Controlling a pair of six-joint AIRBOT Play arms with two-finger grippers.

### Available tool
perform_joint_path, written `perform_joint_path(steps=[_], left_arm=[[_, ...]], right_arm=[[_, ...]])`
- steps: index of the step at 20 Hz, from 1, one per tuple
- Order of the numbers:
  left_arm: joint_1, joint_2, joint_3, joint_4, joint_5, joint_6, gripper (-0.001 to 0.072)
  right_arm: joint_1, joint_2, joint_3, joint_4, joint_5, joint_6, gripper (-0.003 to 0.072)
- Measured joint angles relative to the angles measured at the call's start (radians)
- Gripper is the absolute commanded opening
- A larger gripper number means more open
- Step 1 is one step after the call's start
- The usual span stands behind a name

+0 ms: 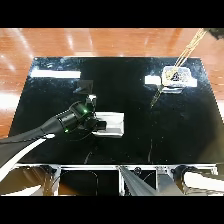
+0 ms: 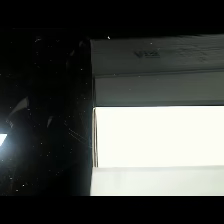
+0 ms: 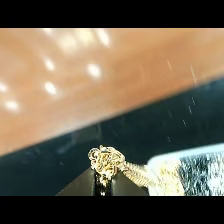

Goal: Fold the box and place the chain.

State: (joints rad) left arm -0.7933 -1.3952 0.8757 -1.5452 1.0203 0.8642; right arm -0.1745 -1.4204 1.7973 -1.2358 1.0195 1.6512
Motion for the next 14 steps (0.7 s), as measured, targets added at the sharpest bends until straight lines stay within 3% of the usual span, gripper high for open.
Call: perform_joint_path(steps=[4, 14], left_arm=[[0.000, 0.000, 0.000, 0.000, 0.000, 0.000, 0.0025], [0.000, 0.000, 0.000, -0.002, -0.002, 0.000, 0.0024]], right_arm=[[0.000, 0.118, 0.004, 0.062, 0.040, -0.095, 0.0027], [0.111, 0.364, 0.004, 0.156, 0.360, -0.268, 0.0032]])
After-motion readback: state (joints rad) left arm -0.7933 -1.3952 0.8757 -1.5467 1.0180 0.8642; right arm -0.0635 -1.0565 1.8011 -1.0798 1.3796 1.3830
